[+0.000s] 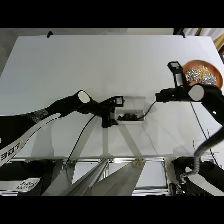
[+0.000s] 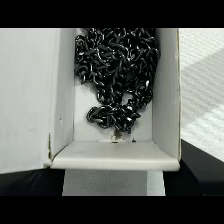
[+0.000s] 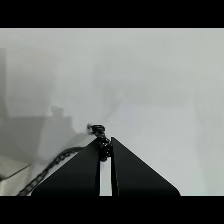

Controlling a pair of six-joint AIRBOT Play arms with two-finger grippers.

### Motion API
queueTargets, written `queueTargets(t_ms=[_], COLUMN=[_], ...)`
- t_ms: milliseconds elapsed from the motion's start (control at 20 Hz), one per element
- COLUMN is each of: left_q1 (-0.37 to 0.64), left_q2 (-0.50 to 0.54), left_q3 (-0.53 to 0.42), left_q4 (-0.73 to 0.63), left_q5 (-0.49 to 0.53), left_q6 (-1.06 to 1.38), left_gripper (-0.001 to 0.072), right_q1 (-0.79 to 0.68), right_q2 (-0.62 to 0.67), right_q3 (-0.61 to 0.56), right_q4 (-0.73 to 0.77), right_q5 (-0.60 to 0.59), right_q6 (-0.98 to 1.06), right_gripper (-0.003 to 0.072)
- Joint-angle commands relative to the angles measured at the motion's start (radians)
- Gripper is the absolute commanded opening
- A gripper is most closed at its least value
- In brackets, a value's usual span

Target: Fold the box and place the chain.

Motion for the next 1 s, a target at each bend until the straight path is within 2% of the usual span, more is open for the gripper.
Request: queueTargets(t_ms=[0, 250, 400, 650, 800, 950], left_q1=[0.000, 0.000, 0.000, 0.000, 0.000, 0.000], left_q2=[0.000, 0.000, 0.000, 0.000, 0.000, 0.000], left_q3=[0.000, 0.000, 0.000, 0.000, 0.000, 0.000], left_q4=[0.000, 0.000, 0.000, 0.000, 0.000, 0.000], left_q5=[0.000, -0.008, -0.011, -0.022, -0.022, -0.022], left_q6=[0.000, 0.000, 0.000, 0.000, 0.000, 0.000], left_gripper=[0.0154, 0.0154, 0.0154, 0.0154, 0.0154, 0.0154], right_q1=[0.064, 0.213, 0.290, 0.381, 0.407, 0.441], right_q2=[0.205, 0.491, 0.560, 0.505, 0.397, 0.241], right_q3=[0.002, 0.002, 0.002, 0.002, -0.006, -0.039], right_q4=[0.000, 0.012, 0.107, 0.162, 0.171, 0.195], right_q5=[0.077, 0.079, 0.071, -0.010, -0.001, -0.047], right_q6=[-0.017, -0.015, -0.015, -0.011, -0.011, -0.011], right_gripper=[0.0011, 0.0011, 0.0011, 0.0011, 0.0012, 0.0011])
